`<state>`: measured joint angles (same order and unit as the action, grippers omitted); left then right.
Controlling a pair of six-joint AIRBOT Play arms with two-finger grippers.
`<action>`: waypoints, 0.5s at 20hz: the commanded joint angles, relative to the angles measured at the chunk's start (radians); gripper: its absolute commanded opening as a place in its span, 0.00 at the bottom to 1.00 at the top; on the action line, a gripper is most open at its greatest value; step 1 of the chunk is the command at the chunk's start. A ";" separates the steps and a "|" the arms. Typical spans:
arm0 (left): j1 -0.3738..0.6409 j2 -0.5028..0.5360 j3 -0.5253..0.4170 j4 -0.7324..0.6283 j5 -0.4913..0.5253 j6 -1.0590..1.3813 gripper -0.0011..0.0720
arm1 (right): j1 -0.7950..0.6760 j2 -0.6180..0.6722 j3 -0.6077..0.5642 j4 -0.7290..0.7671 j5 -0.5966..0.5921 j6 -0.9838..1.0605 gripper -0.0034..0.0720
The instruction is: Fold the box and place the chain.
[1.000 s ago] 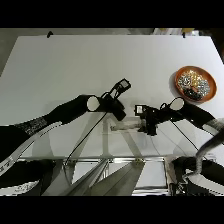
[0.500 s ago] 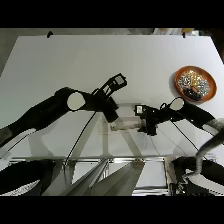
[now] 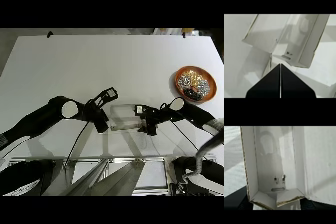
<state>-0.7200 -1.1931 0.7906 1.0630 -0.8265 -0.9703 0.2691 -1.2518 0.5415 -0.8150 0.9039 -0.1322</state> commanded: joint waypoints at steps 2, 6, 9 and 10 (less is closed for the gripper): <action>0.011 -0.013 -0.035 -0.004 0.019 0.058 0.02 | 0.000 0.001 0.000 0.000 0.000 0.000 0.47; 0.011 -0.024 -0.035 -0.002 0.014 0.085 0.03 | 0.000 0.001 0.001 0.000 0.000 0.000 0.47; 0.011 -0.026 -0.035 0.021 -0.019 0.144 0.03 | 0.000 0.001 0.000 0.000 0.001 0.000 0.47; 0.011 -0.026 -0.035 0.031 -0.035 0.166 0.03 | 0.000 0.001 0.000 0.000 0.001 0.000 0.47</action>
